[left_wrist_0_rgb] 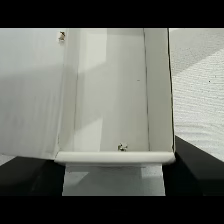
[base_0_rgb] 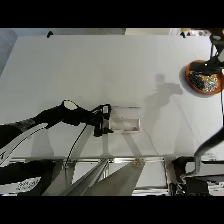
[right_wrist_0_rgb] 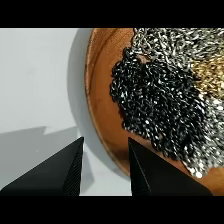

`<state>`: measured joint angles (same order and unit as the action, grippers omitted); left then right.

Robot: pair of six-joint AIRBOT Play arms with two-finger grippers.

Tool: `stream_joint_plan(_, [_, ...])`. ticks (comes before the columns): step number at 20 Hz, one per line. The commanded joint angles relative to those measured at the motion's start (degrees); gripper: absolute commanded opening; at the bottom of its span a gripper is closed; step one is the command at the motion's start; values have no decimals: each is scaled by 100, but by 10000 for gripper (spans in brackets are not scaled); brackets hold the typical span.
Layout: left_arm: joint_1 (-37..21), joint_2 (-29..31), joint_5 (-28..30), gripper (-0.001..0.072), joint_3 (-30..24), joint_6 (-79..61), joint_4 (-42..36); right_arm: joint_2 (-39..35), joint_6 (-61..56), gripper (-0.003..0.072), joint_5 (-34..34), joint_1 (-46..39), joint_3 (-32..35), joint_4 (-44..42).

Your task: Fold the box and place the chain.

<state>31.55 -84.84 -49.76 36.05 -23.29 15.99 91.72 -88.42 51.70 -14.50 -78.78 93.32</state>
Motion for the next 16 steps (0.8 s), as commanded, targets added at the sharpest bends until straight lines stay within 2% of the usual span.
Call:
stream_joint_plan(1, [-2,2,0,69,2,0,2,678,-444,246,-348,-92,-216,-7])
stream_joint_plan(2, [-2,2,0,69,2,0,2,752,-625,224,-433,-153,-216,-20])
stream_joint_plan(5, [-2,2,-2,69,2,0,2,852,-905,225,-452,-428,-216,-83])
stream_joint_plan(8, [-2,2,0,69,2,0,0,852,-903,227,-369,-651,-216,-125])
stream_joint_plan(13, [-2,2,0,69,2,-2,0,872,-560,226,-435,-688,-216,-789])
stream_joint_plan(16, [-2,2,0,69,2,0,0,1023,-564,219,-247,-688,-216,-791])
